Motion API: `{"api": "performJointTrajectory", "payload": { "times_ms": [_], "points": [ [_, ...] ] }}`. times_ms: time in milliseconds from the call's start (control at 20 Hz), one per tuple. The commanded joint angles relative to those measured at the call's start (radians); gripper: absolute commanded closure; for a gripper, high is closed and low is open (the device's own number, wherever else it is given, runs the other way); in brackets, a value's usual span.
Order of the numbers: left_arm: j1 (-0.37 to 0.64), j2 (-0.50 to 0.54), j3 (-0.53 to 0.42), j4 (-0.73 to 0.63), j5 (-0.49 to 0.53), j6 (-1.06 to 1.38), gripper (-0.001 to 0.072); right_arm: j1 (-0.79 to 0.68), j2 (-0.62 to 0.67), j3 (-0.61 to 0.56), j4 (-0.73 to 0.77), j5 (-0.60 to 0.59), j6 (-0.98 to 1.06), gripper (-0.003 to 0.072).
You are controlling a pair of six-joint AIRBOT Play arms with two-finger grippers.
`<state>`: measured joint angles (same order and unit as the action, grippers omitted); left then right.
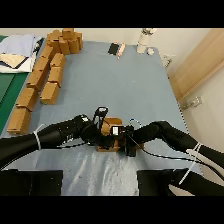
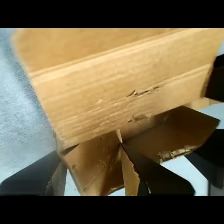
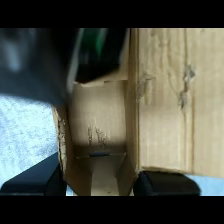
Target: Fold the box.
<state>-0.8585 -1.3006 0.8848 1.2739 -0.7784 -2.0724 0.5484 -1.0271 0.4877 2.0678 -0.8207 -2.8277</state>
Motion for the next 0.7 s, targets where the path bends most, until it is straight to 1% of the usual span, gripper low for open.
{"api": "performJointTrajectory", "payload": {
  "times_ms": [0, 50, 100, 150, 200, 250, 300, 350, 450, 650],
  "points": [
    [-0.033, -0.036, 0.043, 0.103, -0.060, -0.080, 0.0243, 0.000, 0.000, 0.000, -0.011, 0.000, 0.000, 0.0238],
    [-0.036, -0.036, 0.048, 0.123, -0.074, -0.109, 0.0247, 0.000, 0.000, 0.000, -0.011, 0.000, 0.000, 0.0237],
    [-0.038, -0.036, 0.050, 0.138, -0.082, -0.128, 0.0302, 0.000, 0.000, 0.000, -0.011, 0.000, 0.000, 0.0237],
    [-0.040, -0.036, 0.050, 0.140, -0.086, -0.136, 0.0337, 0.000, 0.000, 0.000, -0.011, 0.000, 0.000, 0.0238],
    [-0.040, -0.036, 0.050, 0.137, -0.086, -0.140, 0.0428, 0.000, 0.000, 0.000, -0.011, 0.000, 0.000, 0.0238],
    [-0.040, -0.036, 0.050, 0.136, -0.087, -0.142, 0.0429, 0.000, 0.000, 0.000, -0.011, 0.000, 0.000, 0.0238],
    [-0.042, -0.035, 0.050, 0.136, -0.089, -0.142, 0.0608, 0.000, 0.000, 0.000, -0.011, 0.000, 0.000, 0.0237],
    [-0.047, -0.035, 0.052, 0.134, -0.089, -0.143, 0.0678, 0.000, 0.000, 0.000, -0.011, 0.000, 0.000, 0.0237],
    [-0.056, -0.035, 0.063, 0.132, -0.089, -0.143, 0.0695, 0.000, 0.000, 0.000, -0.011, 0.000, 0.000, 0.0237],
    [-0.061, -0.035, 0.084, 0.128, -0.114, -0.143, 0.0693, 0.000, 0.000, 0.000, -0.011, 0.000, 0.000, 0.0238]
  ]
}}
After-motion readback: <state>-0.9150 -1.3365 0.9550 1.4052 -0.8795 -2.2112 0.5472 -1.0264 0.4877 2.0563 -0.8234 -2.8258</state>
